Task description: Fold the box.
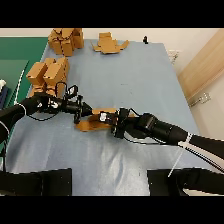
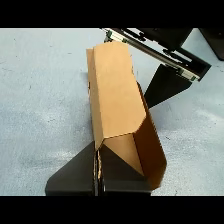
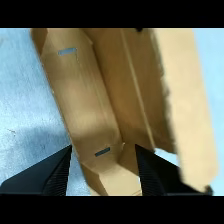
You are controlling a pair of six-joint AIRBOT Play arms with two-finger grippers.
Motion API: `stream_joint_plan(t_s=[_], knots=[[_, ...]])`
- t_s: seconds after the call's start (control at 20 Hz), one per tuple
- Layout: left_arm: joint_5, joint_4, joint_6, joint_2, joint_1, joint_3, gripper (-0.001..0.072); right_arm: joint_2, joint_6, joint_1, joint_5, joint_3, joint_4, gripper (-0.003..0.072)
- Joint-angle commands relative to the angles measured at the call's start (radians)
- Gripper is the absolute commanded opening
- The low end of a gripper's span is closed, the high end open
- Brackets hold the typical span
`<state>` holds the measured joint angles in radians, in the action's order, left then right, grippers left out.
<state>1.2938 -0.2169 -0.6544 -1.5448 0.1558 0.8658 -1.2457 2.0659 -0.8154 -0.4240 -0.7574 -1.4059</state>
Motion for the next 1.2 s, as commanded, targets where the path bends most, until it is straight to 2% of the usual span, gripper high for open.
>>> stream_joint_plan(t_s=[0.0,0.25,0.35,0.5,0.85,1.05,1.15], knots=[[-0.002,0.000,0.000,-0.001,-0.001,0.000,0.0015,0.024,0.082,0.010,-0.008,-0.019,-0.050,0.0599],[-0.001,0.000,0.000,-0.001,-0.001,0.000,0.0015,0.049,0.077,0.011,-0.112,-0.019,-0.035,0.0598],[0.000,0.000,0.000,-0.001,-0.001,0.000,0.0015,0.048,0.047,0.011,-0.115,-0.018,-0.021,0.0598],[0.000,0.000,0.000,-0.001,0.000,0.000,0.0015,0.043,-0.024,0.013,-0.103,-0.018,0.077,0.0599],[0.000,-0.001,0.000,-0.001,0.000,0.000,0.0015,0.000,-0.037,0.012,-0.010,-0.022,0.116,0.0599],[0.000,0.000,0.001,-0.001,0.000,0.000,0.0016,0.012,-0.111,0.011,-0.116,-0.049,0.153,0.0599],[0.000,-0.001,0.001,-0.001,0.000,0.000,0.0015,0.021,-0.110,0.011,-0.111,-0.049,0.154,0.0599]])
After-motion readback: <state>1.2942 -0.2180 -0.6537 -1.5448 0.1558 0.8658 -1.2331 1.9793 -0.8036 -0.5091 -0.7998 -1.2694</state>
